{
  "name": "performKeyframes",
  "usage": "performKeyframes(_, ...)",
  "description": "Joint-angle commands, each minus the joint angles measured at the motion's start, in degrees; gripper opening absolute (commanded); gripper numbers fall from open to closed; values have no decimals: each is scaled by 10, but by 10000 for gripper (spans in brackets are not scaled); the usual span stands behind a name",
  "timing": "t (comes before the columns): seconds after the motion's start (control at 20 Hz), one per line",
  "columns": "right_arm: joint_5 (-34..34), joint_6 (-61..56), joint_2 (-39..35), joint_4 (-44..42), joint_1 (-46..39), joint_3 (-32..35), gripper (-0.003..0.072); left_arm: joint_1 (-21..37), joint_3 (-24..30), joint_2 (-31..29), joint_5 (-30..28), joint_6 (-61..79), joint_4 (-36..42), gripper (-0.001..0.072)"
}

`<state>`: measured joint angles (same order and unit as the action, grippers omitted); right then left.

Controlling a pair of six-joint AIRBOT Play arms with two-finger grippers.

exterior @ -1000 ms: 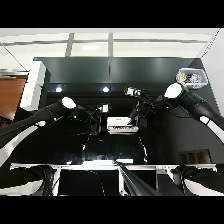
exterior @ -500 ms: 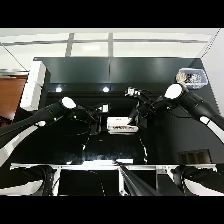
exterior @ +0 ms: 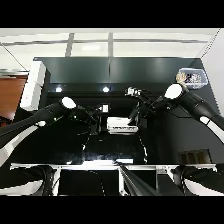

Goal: Fold the box and place the chain.

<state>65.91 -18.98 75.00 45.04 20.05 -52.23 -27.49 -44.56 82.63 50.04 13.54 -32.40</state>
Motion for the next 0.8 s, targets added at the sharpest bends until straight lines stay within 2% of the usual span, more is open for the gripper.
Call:
performKeyframes(0.0,9,-7,-4,3,1,0,367,0,0,0,0,0,0,509)
performKeyframes(0.25,9,-10,-28,29,1,0,367,0,0,0,0,0,0,509)
performKeyframes(0.65,9,-12,-28,33,1,3,364,0,0,0,0,0,0,509)
performKeyframes(0.7,10,-12,-28,34,1,3,272,0,0,0,0,0,0,509)
performKeyframes(0.75,10,-12,-28,35,1,3,233,0,0,0,0,0,0,509)
